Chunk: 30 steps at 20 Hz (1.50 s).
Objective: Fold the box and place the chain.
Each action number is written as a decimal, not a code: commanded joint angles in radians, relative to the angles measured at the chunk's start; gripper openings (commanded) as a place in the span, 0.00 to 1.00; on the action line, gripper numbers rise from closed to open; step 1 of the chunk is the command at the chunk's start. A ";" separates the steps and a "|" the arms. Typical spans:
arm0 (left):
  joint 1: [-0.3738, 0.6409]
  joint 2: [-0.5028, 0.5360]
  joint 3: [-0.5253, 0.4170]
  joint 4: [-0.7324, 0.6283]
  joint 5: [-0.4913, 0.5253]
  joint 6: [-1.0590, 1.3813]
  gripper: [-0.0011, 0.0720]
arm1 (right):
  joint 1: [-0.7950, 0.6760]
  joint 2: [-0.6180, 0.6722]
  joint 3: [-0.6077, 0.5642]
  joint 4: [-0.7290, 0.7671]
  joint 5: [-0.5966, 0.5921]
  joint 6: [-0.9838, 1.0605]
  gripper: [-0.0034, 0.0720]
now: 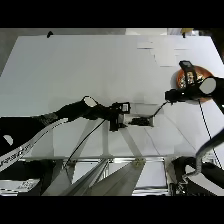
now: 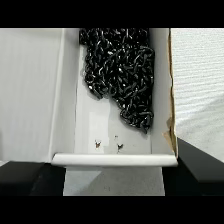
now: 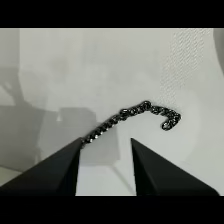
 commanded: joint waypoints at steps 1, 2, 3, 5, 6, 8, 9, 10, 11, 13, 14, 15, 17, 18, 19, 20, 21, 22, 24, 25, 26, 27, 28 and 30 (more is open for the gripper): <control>0.000 0.000 0.000 0.000 0.000 0.000 0.47 | -0.005 -0.089 -0.018 -0.023 -0.020 0.001 0.53; 0.000 0.000 0.000 0.000 0.000 0.000 0.47 | -0.004 -0.104 -0.019 -0.023 -0.027 0.001 0.53; 0.000 0.000 0.000 0.000 0.000 0.000 0.47 | -0.002 -0.116 -0.019 -0.026 -0.033 0.001 0.52; 0.000 0.000 0.000 0.000 0.000 0.000 0.47 | -0.002 -0.137 -0.021 -0.026 -0.053 0.002 0.46; 0.000 0.000 0.000 0.000 0.000 0.000 0.47 | -0.002 -0.142 -0.023 -0.026 -0.064 0.002 0.46; 0.000 0.000 0.000 0.000 0.000 0.000 0.47 | -0.002 -0.150 -0.023 -0.026 -0.084 0.002 0.43; 0.000 0.000 0.000 0.000 0.000 0.000 0.47 | -0.002 -0.155 -0.023 -0.026 -0.091 0.002 0.42; 0.000 0.000 0.000 0.000 0.000 0.000 0.47 | -0.002 -0.164 -0.023 -0.026 -0.098 0.007 0.40; 0.000 0.000 0.000 0.000 0.000 0.000 0.47 | -0.002 -0.173 -0.023 -0.026 -0.102 0.011 0.39; 0.000 0.000 0.000 0.000 0.000 0.000 0.47 | 0.003 -0.193 -0.023 -0.026 -0.105 0.013 0.36; 0.000 0.000 0.000 0.000 0.000 0.000 0.47 | 0.010 -0.200 -0.023 -0.026 -0.105 0.013 0.32; 0.000 0.000 0.000 0.000 0.000 0.000 0.47 | 0.020 -0.202 -0.023 -0.026 -0.103 0.013 0.24; 0.000 0.000 0.000 0.000 0.000 0.000 0.47 | 0.045 -0.200 -0.023 -0.032 -0.091 -0.002 0.06; 0.000 0.000 0.000 0.000 0.000 0.000 0.47 | 0.056 -0.193 -0.023 -0.049 -0.079 -0.002 0.06; 0.000 0.000 0.000 0.000 0.000 0.000 0.47 | 0.065 -0.180 -0.023 -0.075 -0.068 0.000 0.06; 0.000 0.000 0.000 0.000 0.000 0.000 0.47 | 0.071 -0.157 -0.023 -0.098 -0.055 0.002 0.06; 0.000 0.000 0.000 0.000 0.000 0.000 0.47 | 0.071 -0.126 -0.023 -0.106 -0.042 0.002 0.06; 0.000 0.000 0.000 0.000 0.000 0.000 0.47 | 0.071 -0.088 -0.023 -0.111 -0.026 0.002 0.06; 0.000 0.000 0.000 0.000 0.000 0.000 0.47 | 0.071 0.010 -0.023 -0.115 0.015 0.006 0.06; 0.000 0.000 0.000 0.000 0.000 0.000 0.47 | 0.072 0.058 -0.023 -0.100 0.035 0.006 0.06; 0.000 0.000 0.000 0.000 0.000 0.000 0.47 | 0.072 0.114 -0.023 -0.071 0.060 0.006 0.06; 0.000 0.000 0.000 0.000 -0.001 0.000 0.47 | 0.072 0.166 -0.023 -0.039 0.087 0.005 0.06; 0.000 0.000 0.000 0.000 -0.003 0.000 0.47 | 0.072 0.222 -0.023 -0.008 0.117 0.001 0.06; 0.000 0.000 0.000 0.000 -0.003 0.000 0.47 | 0.072 0.327 -0.023 0.042 0.181 0.000 0.07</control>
